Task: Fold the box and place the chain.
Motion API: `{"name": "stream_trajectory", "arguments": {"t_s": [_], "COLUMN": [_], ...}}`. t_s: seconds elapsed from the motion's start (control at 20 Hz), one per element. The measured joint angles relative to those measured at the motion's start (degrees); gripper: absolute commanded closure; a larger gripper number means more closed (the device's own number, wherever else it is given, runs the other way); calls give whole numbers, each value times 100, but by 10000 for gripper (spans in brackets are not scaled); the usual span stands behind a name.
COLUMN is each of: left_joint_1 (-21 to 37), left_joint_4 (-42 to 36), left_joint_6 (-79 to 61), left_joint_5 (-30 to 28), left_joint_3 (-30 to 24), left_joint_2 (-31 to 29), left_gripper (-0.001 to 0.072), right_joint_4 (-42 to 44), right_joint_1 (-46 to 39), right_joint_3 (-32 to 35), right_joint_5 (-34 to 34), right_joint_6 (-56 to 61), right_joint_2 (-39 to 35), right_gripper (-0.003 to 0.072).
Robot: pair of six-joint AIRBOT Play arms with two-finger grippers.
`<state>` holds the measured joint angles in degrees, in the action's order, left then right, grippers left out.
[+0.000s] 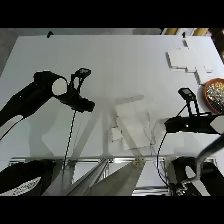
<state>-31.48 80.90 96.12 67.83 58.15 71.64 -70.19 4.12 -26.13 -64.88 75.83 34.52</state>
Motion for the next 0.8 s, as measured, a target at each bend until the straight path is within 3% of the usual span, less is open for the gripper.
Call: {"name": "stream_trajectory", "arguments": {"t_s": [0.05, 0.15, 0.2, 0.25, 0.45, 0.8], "left_joint_1": [7, 105, 205, 317, 647, 693], "left_joint_4": [-55, -494, -955, -1499, -3770, -5112], "left_joint_6": [-238, -986, -1545, -2118, -4345, -5840], "left_joint_5": [-120, -321, -339, -319, -13, 166], "left_joint_3": [0, 2, 0, 0, 2, 2], "left_joint_2": [2, 48, 116, 205, 796, 2105], "left_gripper": [525, 427, 300, 253, 200, 199], "right_joint_4": [28, 66, 79, 85, 107, 118], "right_joint_1": [98, 225, 267, 293, 345, 361], "right_joint_3": [20, 42, 48, 52, 61, 61], "right_joint_5": [94, 229, 267, 286, 299, 262], "right_joint_6": [48, 107, 129, 142, 177, 195], "right_joint_2": [-15, -35, -39, -48, -52, -52], "right_gripper": [666, 666, 666, 666, 665, 665]}}
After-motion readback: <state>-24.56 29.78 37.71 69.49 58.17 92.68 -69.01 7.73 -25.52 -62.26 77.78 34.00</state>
